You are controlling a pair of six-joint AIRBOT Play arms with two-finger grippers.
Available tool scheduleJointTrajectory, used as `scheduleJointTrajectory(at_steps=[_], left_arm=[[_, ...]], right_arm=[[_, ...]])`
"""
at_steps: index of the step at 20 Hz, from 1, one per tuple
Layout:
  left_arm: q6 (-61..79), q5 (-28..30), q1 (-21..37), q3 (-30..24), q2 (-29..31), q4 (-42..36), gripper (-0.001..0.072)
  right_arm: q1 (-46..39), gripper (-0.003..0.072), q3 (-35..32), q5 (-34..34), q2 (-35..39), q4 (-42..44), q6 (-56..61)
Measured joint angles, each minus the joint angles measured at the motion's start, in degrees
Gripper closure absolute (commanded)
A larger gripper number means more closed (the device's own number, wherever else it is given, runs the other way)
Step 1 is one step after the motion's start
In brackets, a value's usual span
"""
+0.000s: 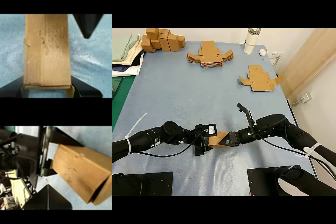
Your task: Fold the box.
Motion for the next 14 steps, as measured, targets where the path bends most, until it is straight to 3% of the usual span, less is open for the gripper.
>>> scheduleJointTrajectory(at_steps=[6, 14], left_arm=[[0.0, 0.02, 0.0, 0.0, 0.0, 0.0, 0.0287], [0.0, 0.02, 0.0, 0.0, 0.0, 0.0, 0.0287]], right_arm=[[-3.8, 0.0687, 0.0, -1.57, -0.9, 1.53, -5.2], [-6.38, 0.0687, -0.48, -2.4, -1.11, -4.52, -5.07]])
